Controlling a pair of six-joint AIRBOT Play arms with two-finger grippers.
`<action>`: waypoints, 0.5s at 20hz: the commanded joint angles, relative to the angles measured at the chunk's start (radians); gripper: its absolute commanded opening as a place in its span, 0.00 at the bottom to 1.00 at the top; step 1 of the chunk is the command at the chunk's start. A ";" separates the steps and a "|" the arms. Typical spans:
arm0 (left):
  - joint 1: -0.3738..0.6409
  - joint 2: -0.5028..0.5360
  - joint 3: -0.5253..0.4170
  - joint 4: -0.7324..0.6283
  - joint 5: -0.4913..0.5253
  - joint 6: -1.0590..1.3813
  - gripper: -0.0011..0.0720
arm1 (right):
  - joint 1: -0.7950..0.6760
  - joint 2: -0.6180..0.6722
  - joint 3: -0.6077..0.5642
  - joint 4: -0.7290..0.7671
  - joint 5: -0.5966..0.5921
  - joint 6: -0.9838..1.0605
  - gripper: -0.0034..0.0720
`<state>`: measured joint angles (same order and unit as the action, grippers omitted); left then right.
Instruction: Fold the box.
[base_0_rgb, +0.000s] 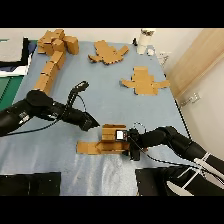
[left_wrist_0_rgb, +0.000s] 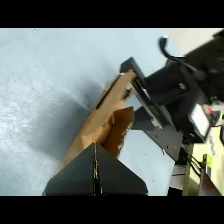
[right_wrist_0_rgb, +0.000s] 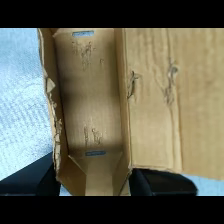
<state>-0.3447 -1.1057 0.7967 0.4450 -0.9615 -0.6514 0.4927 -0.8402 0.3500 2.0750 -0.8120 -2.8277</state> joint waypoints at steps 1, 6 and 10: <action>-0.036 0.111 -0.033 0.035 -0.023 0.086 0.03 | -0.001 0.000 0.000 0.000 0.000 0.000 0.73; -0.069 0.120 -0.065 0.192 -0.018 0.294 0.03 | -0.001 0.000 0.000 0.000 0.000 0.000 0.73; 0.004 0.120 -0.228 0.068 0.150 0.612 0.90 | -0.001 0.000 0.000 0.000 0.000 0.000 0.73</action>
<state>-0.3695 -0.9905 0.6548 0.5724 -0.9043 -0.2729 0.4927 -0.8402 0.3500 2.0750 -0.8124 -2.8277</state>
